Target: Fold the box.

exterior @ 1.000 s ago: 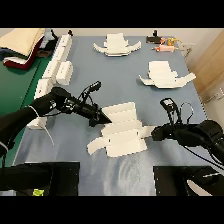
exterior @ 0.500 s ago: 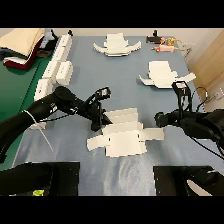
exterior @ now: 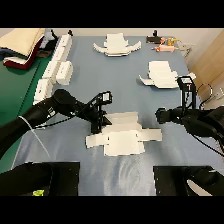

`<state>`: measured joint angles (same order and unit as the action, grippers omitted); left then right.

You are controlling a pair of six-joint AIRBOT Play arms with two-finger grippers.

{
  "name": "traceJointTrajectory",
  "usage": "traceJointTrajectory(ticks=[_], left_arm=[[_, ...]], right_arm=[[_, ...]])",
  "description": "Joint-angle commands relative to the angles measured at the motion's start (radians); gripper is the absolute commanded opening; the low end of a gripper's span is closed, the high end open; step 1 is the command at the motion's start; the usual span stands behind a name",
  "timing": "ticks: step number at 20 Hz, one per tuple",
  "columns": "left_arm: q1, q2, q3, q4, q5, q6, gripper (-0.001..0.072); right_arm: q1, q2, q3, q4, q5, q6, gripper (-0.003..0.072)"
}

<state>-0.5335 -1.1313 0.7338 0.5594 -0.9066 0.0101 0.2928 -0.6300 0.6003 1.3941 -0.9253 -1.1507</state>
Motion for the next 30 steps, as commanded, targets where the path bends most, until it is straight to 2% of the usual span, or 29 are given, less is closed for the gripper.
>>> traceJointTrajectory(ticks=[1,6,11,20,27,28,29,30], left_arm=[[-0.053,0.021,-0.045,0.032,0.069,0.000,0.0008],[-0.116,0.019,-0.079,0.033,0.140,0.000,0.0009],[-0.115,0.019,-0.095,0.043,0.138,-0.006,0.0010],[-0.115,0.019,-0.100,0.044,0.106,-0.011,0.0013],[-0.113,0.019,-0.100,0.043,0.122,-0.037,0.0014],[-0.113,0.019,-0.100,0.043,0.122,-0.037,0.0014],[-0.113,0.019,-0.100,0.043,0.122,-0.036,0.0013],[-0.113,0.019,-0.100,0.043,0.123,-0.036,0.0014]], right_arm=[[0.000,0.000,0.002,0.001,-0.001,0.010,0.0586],[0.000,0.000,0.001,-0.006,-0.010,0.009,0.0586],[0.000,0.000,-0.001,-0.041,-0.060,0.009,0.0586],[0.000,-0.001,-0.002,-0.040,-0.060,0.010,0.0586],[0.000,0.000,-0.002,0.006,-0.061,0.010,0.0576],[0.000,0.000,-0.001,0.046,-0.064,0.009,0.0448],[0.000,0.000,-0.001,0.096,-0.072,0.003,0.0209],[0.000,0.000,-0.001,0.152,-0.088,-0.035,0.0016]])
